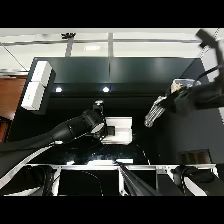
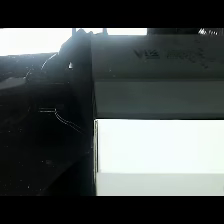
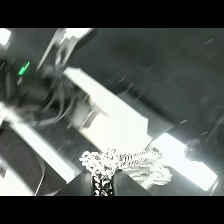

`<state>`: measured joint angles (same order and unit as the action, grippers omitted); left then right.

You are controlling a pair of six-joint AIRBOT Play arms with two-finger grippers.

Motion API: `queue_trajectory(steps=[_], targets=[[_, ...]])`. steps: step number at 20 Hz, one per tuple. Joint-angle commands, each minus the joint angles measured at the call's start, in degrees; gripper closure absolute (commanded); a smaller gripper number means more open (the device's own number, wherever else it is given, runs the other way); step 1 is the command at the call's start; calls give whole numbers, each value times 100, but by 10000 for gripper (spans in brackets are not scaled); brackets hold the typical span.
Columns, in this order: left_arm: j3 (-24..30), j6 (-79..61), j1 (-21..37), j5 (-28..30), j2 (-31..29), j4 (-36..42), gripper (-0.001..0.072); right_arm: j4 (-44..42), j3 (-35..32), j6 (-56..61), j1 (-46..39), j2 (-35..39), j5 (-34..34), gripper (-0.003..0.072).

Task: Fold the box and place the chain.

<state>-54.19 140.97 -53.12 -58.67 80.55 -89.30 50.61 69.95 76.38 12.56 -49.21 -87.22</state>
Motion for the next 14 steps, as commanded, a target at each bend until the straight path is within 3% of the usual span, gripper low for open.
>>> queue_trajectory(steps=[1,10,14], targets=[[-2,0,4,-2,2,-4,682,-291,-420,52,546,20,24,682],[-2,0,4,4,2,-4,682,-664,-990,52,1309,-13,1364,683],[-2,0,4,4,2,-2,682,-664,-1633,157,1519,-50,1963,683]])
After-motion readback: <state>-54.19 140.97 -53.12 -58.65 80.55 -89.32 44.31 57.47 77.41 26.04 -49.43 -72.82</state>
